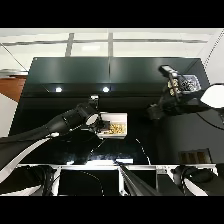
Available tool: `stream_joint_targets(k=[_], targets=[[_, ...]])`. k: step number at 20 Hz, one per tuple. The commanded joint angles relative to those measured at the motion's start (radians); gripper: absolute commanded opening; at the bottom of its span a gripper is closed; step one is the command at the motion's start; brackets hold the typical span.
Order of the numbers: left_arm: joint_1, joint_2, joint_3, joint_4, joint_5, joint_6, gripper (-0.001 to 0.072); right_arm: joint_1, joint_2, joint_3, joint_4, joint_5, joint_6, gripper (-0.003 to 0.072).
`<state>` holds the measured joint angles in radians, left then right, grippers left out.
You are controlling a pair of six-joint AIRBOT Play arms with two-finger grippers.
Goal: Fold the box and place the chain.
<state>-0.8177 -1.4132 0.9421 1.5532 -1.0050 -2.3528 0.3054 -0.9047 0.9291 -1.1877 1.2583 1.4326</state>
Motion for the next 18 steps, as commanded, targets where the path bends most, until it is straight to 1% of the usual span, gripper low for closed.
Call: stream_joint_targets(k=[1,2,3,4,5,6,8,11,13,14,16,18], targets=[[0.000,0.000,0.000,-0.003,0.009,-0.022,0.0030,-0.076,0.041,-0.040,-0.087,0.029,0.000,0.0450],[0.000,0.000,0.000,-0.006,0.002,-0.022,0.0032,-0.074,0.041,-0.049,-0.084,0.013,0.000,0.0450],[0.001,0.000,0.002,-0.016,-0.011,-0.023,0.0058,-0.073,0.041,-0.053,-0.080,0.003,0.000,0.0450],[0.001,0.000,0.011,-0.019,-0.033,-0.021,0.0215,-0.073,0.041,-0.054,-0.076,-0.004,0.000,0.0449],[0.001,0.001,0.031,-0.019,-0.070,-0.007,0.0350,-0.073,0.041,-0.054,-0.072,-0.007,0.000,0.0450],[0.001,0.002,0.055,-0.013,-0.106,0.013,0.0377,-0.073,0.041,-0.054,-0.072,-0.010,0.000,0.0450],[0.004,0.018,0.113,0.003,-0.167,0.105,0.0377,-0.073,0.041,-0.054,-0.072,-0.016,0.000,0.0450],[0.005,0.076,0.188,0.040,-0.241,0.272,0.0376,-0.073,0.041,-0.054,-0.072,-0.038,0.004,0.0450],[0.016,0.135,0.194,0.035,-0.274,0.342,0.0375,-0.073,0.041,-0.054,-0.072,-0.039,0.011,0.0450],[0.023,0.163,0.194,0.036,-0.311,0.391,0.0375,-0.073,0.041,-0.054,-0.072,-0.039,0.011,0.0450],[0.046,0.230,0.180,0.036,-0.374,0.566,0.0375,-0.073,0.041,-0.054,-0.073,-0.046,0.011,0.0450],[0.094,0.315,0.130,0.036,-0.383,0.806,0.0375,-0.073,0.041,-0.054,-0.073,-0.050,0.011,0.0450]])
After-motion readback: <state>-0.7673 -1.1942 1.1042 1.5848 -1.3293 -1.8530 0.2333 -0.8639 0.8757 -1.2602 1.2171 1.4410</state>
